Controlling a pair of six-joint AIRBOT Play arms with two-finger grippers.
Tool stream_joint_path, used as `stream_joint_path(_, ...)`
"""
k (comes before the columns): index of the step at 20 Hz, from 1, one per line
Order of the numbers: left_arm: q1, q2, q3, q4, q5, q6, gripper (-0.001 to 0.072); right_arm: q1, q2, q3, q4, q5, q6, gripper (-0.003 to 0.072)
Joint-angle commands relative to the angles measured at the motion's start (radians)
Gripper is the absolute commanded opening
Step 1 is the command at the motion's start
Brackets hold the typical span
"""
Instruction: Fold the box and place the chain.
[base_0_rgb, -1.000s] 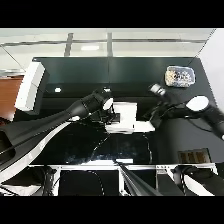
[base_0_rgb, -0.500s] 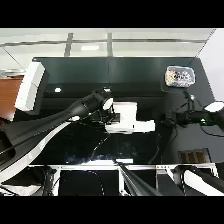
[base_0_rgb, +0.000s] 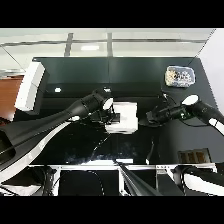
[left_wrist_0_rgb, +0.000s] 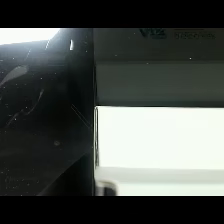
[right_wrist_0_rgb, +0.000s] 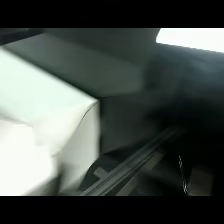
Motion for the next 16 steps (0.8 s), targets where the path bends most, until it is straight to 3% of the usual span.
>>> stream_joint_path(1,0.001,0.000,0.001,0.001,0.000,-0.001,0.0024,0.029,-0.006,0.086,0.014,0.112,-0.018,0.0653)
stream_joint_path(4,0.001,0.000,0.001,0.001,0.000,-0.001,0.0024,0.075,-0.006,0.104,0.013,0.109,0.011,0.0641)
stream_joint_path(5,0.001,0.000,0.001,0.001,0.000,-0.001,0.0024,0.095,-0.006,0.106,0.011,0.098,0.015,0.0503)
stream_joint_path(8,0.001,0.000,0.001,0.001,0.000,-0.001,0.0024,0.151,-0.006,0.124,-0.027,0.045,0.087,0.0473)
stream_joint_path(9,0.001,0.000,0.001,0.001,0.000,0.000,0.0024,0.170,-0.006,0.137,-0.070,0.029,0.127,0.0391)
stream_joint_path(10,0.001,0.000,0.001,0.001,-0.001,-0.001,0.0024,0.186,-0.006,0.148,-0.100,0.019,0.160,0.0364)
stream_joint_path(13,0.001,0.000,0.001,0.001,0.000,0.000,0.0024,0.235,-0.006,0.178,-0.145,-0.015,0.250,0.0358)
stream_joint_path(16,0.001,0.000,0.001,0.001,0.000,0.000,0.0024,0.300,-0.006,0.209,-0.303,-0.053,0.411,0.0358)
